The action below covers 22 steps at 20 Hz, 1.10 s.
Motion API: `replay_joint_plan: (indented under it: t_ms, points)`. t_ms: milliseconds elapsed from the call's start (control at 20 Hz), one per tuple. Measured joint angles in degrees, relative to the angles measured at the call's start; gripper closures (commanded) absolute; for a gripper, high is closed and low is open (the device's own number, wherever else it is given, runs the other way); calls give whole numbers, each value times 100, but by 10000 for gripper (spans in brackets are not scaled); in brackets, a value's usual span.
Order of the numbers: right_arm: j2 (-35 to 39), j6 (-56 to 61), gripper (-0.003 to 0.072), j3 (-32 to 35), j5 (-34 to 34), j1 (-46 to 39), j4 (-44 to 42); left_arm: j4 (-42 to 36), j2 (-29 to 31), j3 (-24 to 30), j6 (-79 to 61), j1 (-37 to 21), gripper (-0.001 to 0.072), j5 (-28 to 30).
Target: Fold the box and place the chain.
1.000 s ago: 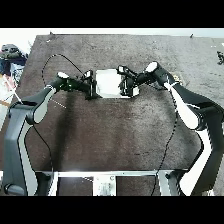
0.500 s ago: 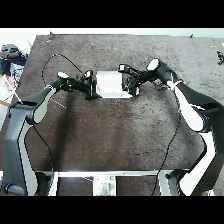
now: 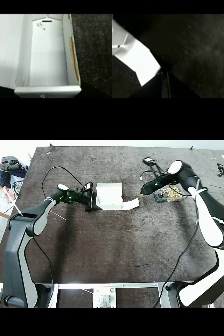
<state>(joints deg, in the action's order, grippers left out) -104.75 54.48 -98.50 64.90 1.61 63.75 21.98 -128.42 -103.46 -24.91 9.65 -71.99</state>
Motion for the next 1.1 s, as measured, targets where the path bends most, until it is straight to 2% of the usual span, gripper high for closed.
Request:
replay_joint_plan:
  t_ms: [250,450,650,700,750,800,1100]
  points:
    - [28,564,603,715,-96,-385,-763,2,0,0,0,0,178,0]
    - [35,612,603,1252,-514,-319,-1062,0,-2,0,-2,0,178,0]
    - [-81,343,601,1493,-734,-122,-1434,2,-2,0,0,0,178,0]
    - [-140,243,576,1519,-758,-83,-1578,0,-2,0,0,0,178,0]
    - [-208,131,428,1539,-756,-48,-1744,0,0,0,0,0,178,0]
    - [-256,11,395,1547,-732,-17,-1917,2,0,0,0,0,178,0]
    - [-356,-525,383,1329,-328,79,-2752,0,-2,0,-2,0,178,0]
